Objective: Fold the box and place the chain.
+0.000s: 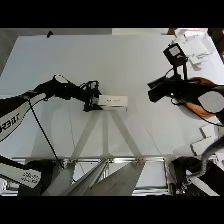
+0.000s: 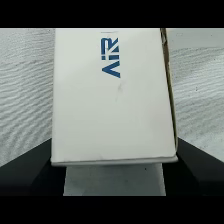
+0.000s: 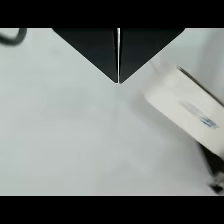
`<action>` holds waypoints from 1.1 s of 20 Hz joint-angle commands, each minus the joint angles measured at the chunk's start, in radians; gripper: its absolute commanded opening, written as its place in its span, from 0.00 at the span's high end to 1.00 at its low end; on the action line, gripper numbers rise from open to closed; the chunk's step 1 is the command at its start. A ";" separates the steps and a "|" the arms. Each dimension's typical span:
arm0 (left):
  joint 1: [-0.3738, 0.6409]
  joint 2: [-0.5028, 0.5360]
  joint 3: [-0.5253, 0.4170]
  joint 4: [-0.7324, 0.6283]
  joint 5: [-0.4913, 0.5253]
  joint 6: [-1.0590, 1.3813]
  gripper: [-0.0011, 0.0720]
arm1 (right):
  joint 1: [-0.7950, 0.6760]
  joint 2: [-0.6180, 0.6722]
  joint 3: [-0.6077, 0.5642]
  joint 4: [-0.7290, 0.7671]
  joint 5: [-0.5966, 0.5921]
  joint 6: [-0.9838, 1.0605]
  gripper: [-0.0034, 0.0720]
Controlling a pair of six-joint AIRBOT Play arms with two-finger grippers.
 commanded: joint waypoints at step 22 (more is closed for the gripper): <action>-0.012 0.006 0.001 -0.022 -0.010 -0.091 0.98 | -0.232 -0.144 -0.095 -0.272 0.092 0.259 0.94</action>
